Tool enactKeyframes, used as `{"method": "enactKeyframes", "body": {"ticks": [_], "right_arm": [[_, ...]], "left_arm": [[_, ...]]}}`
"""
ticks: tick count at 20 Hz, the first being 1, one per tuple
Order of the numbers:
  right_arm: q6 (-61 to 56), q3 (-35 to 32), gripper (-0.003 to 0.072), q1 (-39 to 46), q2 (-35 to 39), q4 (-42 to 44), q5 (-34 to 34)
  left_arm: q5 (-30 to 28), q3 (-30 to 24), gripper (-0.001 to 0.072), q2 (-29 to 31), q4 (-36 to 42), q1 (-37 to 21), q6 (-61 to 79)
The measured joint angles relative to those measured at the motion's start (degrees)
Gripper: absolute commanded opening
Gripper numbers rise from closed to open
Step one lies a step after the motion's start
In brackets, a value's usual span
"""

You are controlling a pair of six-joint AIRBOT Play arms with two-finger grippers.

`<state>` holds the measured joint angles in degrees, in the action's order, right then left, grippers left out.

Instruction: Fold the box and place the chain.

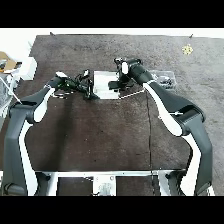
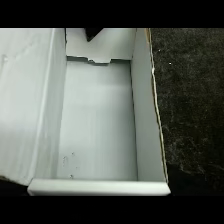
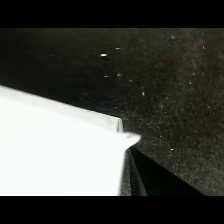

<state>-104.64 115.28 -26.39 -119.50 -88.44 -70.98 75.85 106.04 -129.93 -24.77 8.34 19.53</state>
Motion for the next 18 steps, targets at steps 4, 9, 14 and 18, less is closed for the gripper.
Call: {"method": "enactKeyframes", "body": {"ticks": [4,9,14,18], "right_arm": [[-4.3,1.1,0.0254,-0.8,-1.4,-2.6,-0.8],[-9.2,1.2,0.0253,-1.0,-2.2,-4.7,-0.8],[-11.7,1.2,0.0134,-1.1,-2.5,-5.0,0.2],[-12.9,1.2,0.0019,-1.2,-2.6,-5.2,0.7]], "left_arm": [[0.0,0.0,0.0354,0.0,0.0,0.0,0.0],[0.0,0.0,0.0354,0.0,0.0,0.0,0.0],[-0.2,0.0,0.0354,0.0,0.1,0.0,0.0],[-0.2,0.0,0.0354,0.0,0.1,0.0,0.0]]}}
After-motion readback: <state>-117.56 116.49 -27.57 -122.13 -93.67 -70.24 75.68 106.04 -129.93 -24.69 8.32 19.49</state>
